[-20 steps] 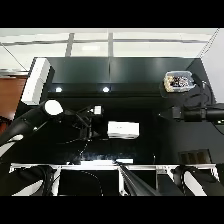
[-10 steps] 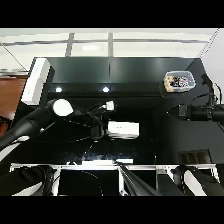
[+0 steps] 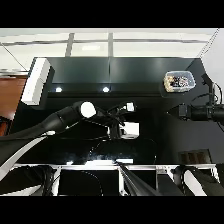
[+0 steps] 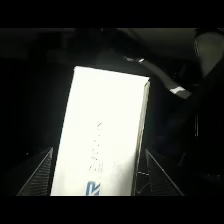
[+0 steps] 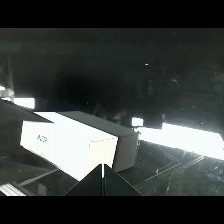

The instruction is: Fold the box and place the chain.

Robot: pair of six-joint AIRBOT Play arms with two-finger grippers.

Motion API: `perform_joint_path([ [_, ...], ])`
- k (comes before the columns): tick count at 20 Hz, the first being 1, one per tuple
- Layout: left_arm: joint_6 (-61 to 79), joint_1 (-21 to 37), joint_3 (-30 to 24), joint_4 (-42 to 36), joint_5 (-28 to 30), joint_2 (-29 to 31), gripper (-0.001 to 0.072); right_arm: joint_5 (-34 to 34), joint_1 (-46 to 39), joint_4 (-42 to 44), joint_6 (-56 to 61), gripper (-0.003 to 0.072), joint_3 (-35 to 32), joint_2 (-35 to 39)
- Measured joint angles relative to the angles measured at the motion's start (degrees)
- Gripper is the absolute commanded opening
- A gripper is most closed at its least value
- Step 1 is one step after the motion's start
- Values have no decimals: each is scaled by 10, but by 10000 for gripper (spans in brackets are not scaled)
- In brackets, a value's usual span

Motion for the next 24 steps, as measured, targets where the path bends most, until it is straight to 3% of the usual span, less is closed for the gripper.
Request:
perform_joint_path([
  [12,0,-12,9,2,6,-21,714,0,1,-2,-7,13,0,0],
  [23,0,-31,9,67,9,-62,711,-9,1,-1,-12,13,0,0],
  [24,-3,-34,9,74,10,-64,609,-9,1,-1,-12,13,0,0],
])
